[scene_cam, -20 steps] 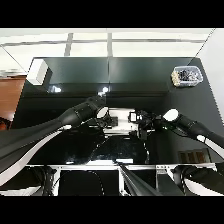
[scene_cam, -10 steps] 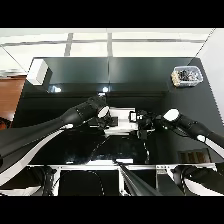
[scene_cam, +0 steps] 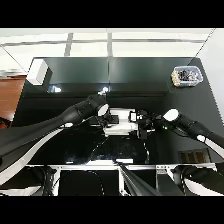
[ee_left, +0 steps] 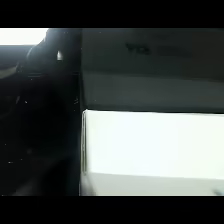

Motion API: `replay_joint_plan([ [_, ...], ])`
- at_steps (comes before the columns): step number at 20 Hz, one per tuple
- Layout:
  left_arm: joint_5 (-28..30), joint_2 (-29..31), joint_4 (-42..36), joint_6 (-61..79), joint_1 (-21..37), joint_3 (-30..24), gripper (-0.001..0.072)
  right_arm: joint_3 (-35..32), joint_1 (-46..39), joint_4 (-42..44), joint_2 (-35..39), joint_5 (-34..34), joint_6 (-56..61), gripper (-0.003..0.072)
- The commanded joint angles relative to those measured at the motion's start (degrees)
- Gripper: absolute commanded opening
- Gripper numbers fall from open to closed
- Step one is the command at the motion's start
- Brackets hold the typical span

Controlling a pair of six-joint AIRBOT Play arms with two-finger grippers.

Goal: Fold the box and place the chain.

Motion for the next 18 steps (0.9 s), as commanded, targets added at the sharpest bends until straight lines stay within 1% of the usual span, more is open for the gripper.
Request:
replay_joint_plan([
  [1,0.17,-0.04,0.20,0.15,0.28,0.09,0.0025,0.00,0.02,0.00,0.02,0.04,-0.07,0.0395],
  [3,0.13,-0.04,0.20,0.24,0.28,0.09,0.0024,0.00,0.00,0.02,0.02,-0.02,0.55,0.0397],
  [5,0.13,-0.04,0.44,0.39,0.28,0.09,0.0024,0.00,0.00,-0.26,0.61,0.04,2.73,0.0711],
  [7,0.09,-0.02,0.94,0.83,0.28,0.09,0.0024,0.00,0.00,-3.15,3.37,0.72,4.74,0.0711],
  [9,0.07,-0.02,0.92,1.66,0.28,0.09,0.0025,0.00,0.00,-8.07,7.19,2.32,6.43,0.0710],
  [12,0.11,-0.02,1.38,1.68,0.28,0.09,0.0025,0.00,0.00,-13.29,10.12,4.87,7.54,0.0703],
  [18,0.33,-0.02,1.49,2.54,0.28,0.09,0.0025,0.00,0.02,-13.49,10.29,3.87,7.45,0.0703],
])
